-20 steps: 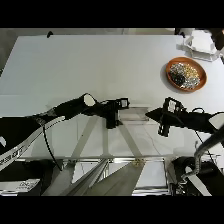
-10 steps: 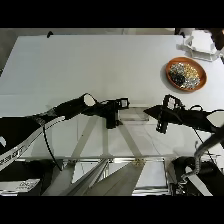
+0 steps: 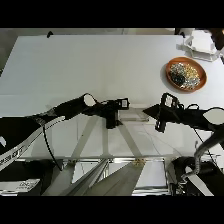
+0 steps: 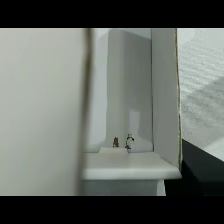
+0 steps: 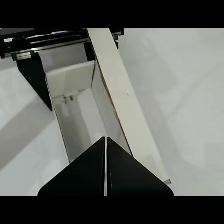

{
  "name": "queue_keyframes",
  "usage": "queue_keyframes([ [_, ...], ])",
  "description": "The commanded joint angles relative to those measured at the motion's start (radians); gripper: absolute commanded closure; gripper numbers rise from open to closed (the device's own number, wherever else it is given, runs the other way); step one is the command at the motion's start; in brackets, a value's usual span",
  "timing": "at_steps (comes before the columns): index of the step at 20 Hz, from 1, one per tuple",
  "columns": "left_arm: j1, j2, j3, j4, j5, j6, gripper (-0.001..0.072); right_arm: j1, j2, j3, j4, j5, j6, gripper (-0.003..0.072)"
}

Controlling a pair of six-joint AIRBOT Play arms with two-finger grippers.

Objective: Fold the box and place the chain.

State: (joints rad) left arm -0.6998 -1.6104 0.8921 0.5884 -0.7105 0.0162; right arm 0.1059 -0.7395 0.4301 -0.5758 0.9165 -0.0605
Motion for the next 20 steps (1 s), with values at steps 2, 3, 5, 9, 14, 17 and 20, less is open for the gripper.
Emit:
queue_keyframes([
  [2,0.0,0.002,-0.001,0.039,-0.023,-0.002,0.0703,0.0,-0.003,0.0,0.009,0.0,-0.001,0.0674],
  [3,0.0,0.006,-0.001,0.046,-0.023,-0.002,0.0703,0.0,-0.003,0.0,0.009,0.0,-0.001,0.0674],
  [5,0.0,0.021,-0.001,0.076,-0.022,-0.009,0.0703,0.0,-0.003,0.0,0.009,0.003,0.0,0.0674],
  [9,-0.001,0.021,-0.001,0.082,-0.014,-0.029,0.0703,0.0,-0.003,0.0,0.01,0.012,0.0,0.0674],
  [14,0.0,0.022,-0.001,0.082,-0.003,-0.028,0.0697,0.001,-0.003,0.0,0.01,0.041,-0.001,0.0674],
  [17,0.0,0.022,-0.001,0.082,-0.005,-0.028,0.0697,0.001,-0.011,0.0,0.063,0.019,-0.008,0.0674],
  [20,0.0,0.022,-0.001,0.081,-0.005,-0.028,0.0697,0.001,-0.05,0.0,0.113,-0.07,-0.026,0.0675],
])
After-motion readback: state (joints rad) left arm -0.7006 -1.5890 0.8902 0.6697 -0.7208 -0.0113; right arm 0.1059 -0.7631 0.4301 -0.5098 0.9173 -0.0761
